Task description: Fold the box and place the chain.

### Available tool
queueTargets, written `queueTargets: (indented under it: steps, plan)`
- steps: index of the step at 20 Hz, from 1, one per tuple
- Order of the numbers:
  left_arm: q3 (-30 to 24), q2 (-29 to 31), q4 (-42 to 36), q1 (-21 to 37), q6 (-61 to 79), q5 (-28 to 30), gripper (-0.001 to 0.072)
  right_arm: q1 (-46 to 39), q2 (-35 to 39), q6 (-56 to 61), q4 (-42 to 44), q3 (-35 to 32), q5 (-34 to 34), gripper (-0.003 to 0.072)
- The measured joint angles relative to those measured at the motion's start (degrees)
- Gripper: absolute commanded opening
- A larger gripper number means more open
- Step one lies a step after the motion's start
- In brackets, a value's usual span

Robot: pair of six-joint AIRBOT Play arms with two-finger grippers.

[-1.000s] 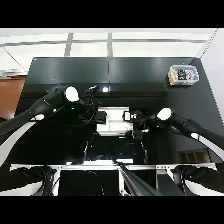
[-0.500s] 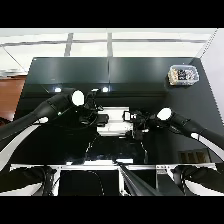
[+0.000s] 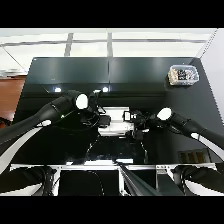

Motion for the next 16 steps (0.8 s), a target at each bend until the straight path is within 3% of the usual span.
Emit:
queueTargets:
  steps: [5, 6, 12, 14, 16]
  plan:
    - [0.00, -0.11, 5.77, -1.22, -5.20, 0.04, 0.0395, 0.00, 0.00, 0.09, 0.11, 0.00, -0.07, 0.0189]
    - [0.00, -0.31, 6.47, -1.29, -5.95, 0.00, 0.0366, 0.00, 0.00, 0.09, 0.09, 0.00, -0.07, 0.0189]
    - [0.76, -3.02, 8.15, -1.64, -9.40, -1.07, 0.0348, 0.00, 0.00, 0.07, 0.09, 0.00, -0.07, 0.0189]
    - [1.68, -3.98, 8.98, -1.99, -11.32, -1.73, 0.0282, 0.00, 0.00, 0.07, 0.09, 0.00, -0.07, 0.0189]
    - [2.89, -4.61, 10.29, -2.69, -13.20, -2.54, 0.0280, 0.00, -0.02, 0.07, 0.09, 0.00, -0.04, 0.0189]
